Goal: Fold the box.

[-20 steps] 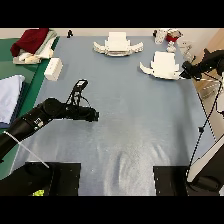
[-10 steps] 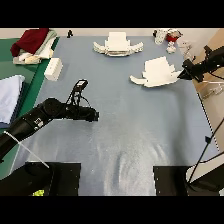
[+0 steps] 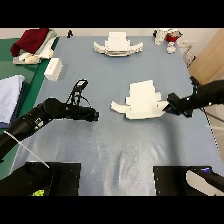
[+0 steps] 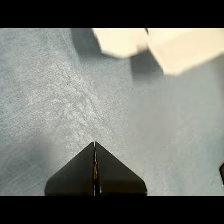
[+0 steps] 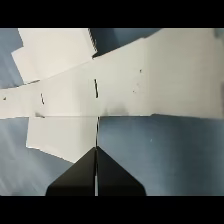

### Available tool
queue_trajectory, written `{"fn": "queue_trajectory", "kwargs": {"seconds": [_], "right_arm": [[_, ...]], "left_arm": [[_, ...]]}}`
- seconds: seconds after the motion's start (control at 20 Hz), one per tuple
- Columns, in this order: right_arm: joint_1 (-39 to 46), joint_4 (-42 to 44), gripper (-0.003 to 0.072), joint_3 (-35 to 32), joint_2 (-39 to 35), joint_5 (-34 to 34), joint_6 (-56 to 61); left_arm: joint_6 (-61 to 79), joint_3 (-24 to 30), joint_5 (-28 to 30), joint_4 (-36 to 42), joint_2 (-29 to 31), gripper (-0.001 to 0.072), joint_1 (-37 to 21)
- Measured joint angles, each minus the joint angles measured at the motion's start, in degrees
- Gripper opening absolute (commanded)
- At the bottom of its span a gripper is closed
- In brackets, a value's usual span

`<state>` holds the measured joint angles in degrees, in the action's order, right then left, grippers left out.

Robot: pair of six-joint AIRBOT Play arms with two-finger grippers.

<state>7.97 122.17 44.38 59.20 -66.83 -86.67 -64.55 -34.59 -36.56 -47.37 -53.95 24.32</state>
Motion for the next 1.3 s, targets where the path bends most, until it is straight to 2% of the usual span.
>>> {"fn": "queue_trajectory", "kwargs": {"seconds": [0.05,0.1,0.15,0.2,0.4,0.55,0.75,1.0,1.2,1.25,1.3], "right_arm": [[-0.81,-0.04,0.0004,-3.13,-2.73,0.39,0.92],[-1.51,-0.09,0.0054,-5.6,-4.81,0.48,1.36],[-2.03,-0.11,0.0268,-7.8,-6.4,0.59,1.84],[-2.45,-0.17,0.038,-9.33,-7.43,0.72,2.23],[-2.25,-1.92,0.0377,-10.78,-9.46,1.33,2.93],[1.22,-8.59,0.0377,-6.64,-9.38,0.02,3.26],[9.88,-15.72,0.0366,-1.29,-4.0,-2.67,1.01],[18.67,-8.15,0.0366,0.48,7.72,-3.37,-10.71],[20.09,0.83,0.0366,0.79,13.9,-4.42,-19.54],[19.91,1.92,0.0355,0.79,14.73,-4.63,-20.81],[19.63,3.02,0.0311,0.83,15.32,-4.68,-21.79]], "left_arm": [[0.0,0.0,0.0,0.02,0.0,0.0012,0.0],[0.0,0.0,0.0,0.0,0.0,0.0012,0.0],[0.0,0.0,0.0,0.0,0.0,0.0012,0.0],[0.0,0.0,0.0,0.02,0.0,0.0012,0.0],[0.0,0.0,0.04,0.0,0.0,0.0012,0.0],[0.02,0.0,0.15,0.02,0.0,0.0012,0.0],[0.0,0.0,0.17,0.02,-0.02,0.0012,0.0],[0.0,0.02,0.2,0.07,0.0,0.0012,0.0],[0.0,0.0,0.15,0.22,0.0,0.0012,0.0],[0.0,0.0,0.15,0.24,0.0,0.0012,0.0],[0.0,0.0,0.15,0.26,0.0,0.0013,0.0]]}}
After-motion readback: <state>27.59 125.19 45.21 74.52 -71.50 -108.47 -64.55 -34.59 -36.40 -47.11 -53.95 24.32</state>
